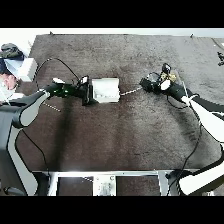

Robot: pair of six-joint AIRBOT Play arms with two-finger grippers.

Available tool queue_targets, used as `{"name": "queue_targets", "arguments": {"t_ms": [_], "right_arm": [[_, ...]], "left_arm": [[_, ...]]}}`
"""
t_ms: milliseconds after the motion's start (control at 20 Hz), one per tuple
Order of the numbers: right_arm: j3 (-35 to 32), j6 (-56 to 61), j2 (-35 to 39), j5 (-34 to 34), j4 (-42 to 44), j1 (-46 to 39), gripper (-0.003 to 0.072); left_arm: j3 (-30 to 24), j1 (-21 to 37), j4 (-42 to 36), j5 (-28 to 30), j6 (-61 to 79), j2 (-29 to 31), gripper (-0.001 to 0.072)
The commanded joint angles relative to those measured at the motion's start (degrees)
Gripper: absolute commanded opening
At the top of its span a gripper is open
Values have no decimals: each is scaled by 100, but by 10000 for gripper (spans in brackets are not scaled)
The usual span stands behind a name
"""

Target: Fold the box and place the chain.

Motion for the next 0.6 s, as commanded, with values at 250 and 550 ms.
{"name": "queue_targets", "arguments": {"t_ms": [250,550], "right_arm": [[26,-1130,2111,708,9,1005,13],[28,-1126,2675,466,-4,1692,12]], "left_arm": [[0,-2,2,2,0,-2,325],[0,-2,0,2,0,-2,326]]}}
